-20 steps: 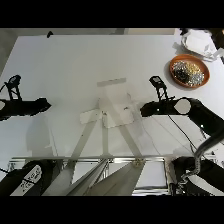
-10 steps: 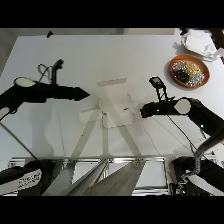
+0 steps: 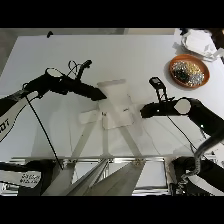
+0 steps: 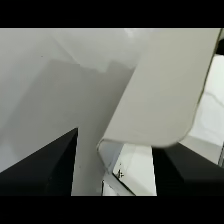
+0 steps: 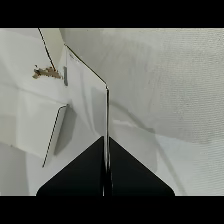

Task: Fold the box and place the chain.

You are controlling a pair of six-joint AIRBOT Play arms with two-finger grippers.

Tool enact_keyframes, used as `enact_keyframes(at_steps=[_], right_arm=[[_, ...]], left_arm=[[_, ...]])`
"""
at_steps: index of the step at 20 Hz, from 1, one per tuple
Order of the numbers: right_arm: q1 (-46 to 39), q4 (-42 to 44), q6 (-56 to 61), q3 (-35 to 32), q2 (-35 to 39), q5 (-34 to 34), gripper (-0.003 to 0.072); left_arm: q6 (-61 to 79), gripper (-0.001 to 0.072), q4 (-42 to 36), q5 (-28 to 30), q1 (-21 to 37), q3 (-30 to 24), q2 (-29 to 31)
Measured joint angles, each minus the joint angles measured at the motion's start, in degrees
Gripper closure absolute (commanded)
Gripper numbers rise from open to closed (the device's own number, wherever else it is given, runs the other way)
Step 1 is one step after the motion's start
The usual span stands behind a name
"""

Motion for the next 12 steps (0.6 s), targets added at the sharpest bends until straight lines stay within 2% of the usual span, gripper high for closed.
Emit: enact_keyframes(at_steps=[4,7,12], right_arm=[[0.0,0.0,0.0,0.0,0.0,0.39,0.0667],[0.0,0.0,0.0,0.0,0.0,0.46,0.0667],[0.0,0.02,0.02,0.0,0.0,0.57,0.0667]], left_arm=[[0.98,0.0325,6.21,-1.01,-1.57,0.37,-1.05],[2.47,0.045,9.31,-1.57,-1.6,0.46,-1.42],[8.79,0.0459,7.52,-2.05,-1.88,0.48,-1.6]])
